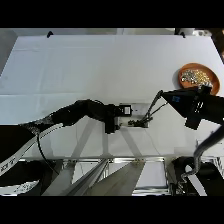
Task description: Fold the box and place the chain.
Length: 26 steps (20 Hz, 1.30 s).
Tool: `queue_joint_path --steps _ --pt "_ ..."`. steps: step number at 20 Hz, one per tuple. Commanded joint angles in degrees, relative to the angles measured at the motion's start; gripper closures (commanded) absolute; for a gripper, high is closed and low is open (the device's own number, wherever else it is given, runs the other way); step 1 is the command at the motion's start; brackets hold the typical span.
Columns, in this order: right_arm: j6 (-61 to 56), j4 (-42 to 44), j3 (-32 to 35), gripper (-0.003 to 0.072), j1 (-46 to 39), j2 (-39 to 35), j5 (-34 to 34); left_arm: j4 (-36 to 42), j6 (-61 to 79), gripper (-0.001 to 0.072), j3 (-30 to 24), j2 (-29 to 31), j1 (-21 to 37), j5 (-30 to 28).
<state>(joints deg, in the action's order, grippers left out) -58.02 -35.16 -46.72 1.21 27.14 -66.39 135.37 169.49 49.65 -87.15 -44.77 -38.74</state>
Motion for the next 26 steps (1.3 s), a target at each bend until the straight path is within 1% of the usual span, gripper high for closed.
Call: queue_joint_path --steps 1,5,7,10,12,13,15,17,20,22,26 --pt "2.64 5.11 -0.07 0.0674 0.02 -0.20 -0.33 -0.02 0.00 0.0637 0.04 0.04 0.04 -0.02" --pt "3.61 8.74 -0.07 0.0674 0.02 0.00 -0.33 -0.02 0.00 0.0637 0.04 0.04 0.04 -0.02" --pt "4.50 8.39 -0.07 0.0674 0.02 0.46 -0.31 -0.02 0.00 0.0637 0.04 0.04 0.04 -0.02" --pt "4.90 8.17 0.76 0.0674 0.55 3.65 -2.34 -0.02 0.00 0.0637 0.04 0.04 0.04 -0.02" --pt "8.00 7.85 3.89 0.0674 3.48 6.80 -1.14 -0.02 0.00 0.0637 0.04 0.04 0.04 -0.02" --pt "8.63 6.84 5.64 0.0674 5.73 8.94 0.39 -0.02 0.00 0.0637 0.04 0.04 0.04 -0.02" --pt "8.61 2.08 7.87 0.0674 10.75 13.86 4.22 -0.02 0.00 0.0637 0.04 0.04 0.04 -0.02" --pt "8.33 -2.73 8.02 0.0674 14.51 19.26 5.99 -0.02 0.00 0.0637 0.04 0.04 0.04 -0.02" --pt "7.13 -4.26 8.02 0.0674 15.87 25.31 6.43 -0.02 0.00 0.0637 0.04 0.04 0.04 -0.02" --pt "5.42 -7.23 8.04 0.0674 15.87 26.95 6.47 -0.02 0.00 0.0637 0.04 0.04 0.04 -0.04" --pt "0.50 -14.21 8.04 0.0674 15.87 27.10 6.43 -0.02 0.00 0.0637 0.04 0.11 0.04 0.00"
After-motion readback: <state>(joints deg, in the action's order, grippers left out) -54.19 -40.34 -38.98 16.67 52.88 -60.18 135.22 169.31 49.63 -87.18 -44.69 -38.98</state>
